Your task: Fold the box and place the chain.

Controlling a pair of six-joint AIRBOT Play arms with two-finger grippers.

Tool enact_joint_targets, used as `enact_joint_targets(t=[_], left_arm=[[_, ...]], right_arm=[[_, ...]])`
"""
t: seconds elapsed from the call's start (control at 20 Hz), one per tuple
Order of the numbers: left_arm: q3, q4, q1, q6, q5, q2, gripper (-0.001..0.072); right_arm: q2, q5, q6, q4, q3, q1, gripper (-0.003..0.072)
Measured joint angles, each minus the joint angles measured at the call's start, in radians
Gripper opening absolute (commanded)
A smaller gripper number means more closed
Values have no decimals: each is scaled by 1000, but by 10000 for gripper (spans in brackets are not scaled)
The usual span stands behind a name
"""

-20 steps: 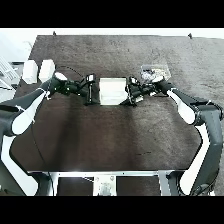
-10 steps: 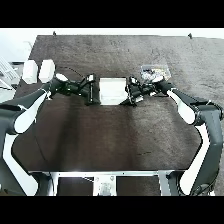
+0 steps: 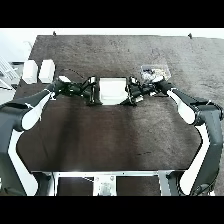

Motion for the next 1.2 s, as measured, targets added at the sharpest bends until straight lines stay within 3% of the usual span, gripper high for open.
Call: enact_joint_targets(t=[0.85,0.9,0.95,1.0,1.2], left_arm=[[42,-44,-12,8,-3,-59,720],[45,-45,-13,8,-2,-60,694],[46,-46,-12,8,-2,-61,576],[47,-46,-13,7,-3,-61,529],[49,-46,-13,-17,-2,-61,527]], right_arm=[[0,0,0,0,0,0,580],[0,0,0,0,0,0,580],[0,0,0,0,0,-1,580],[0,-3,0,1,0,-1,580],[0,-3,0,0,0,-1,580]])
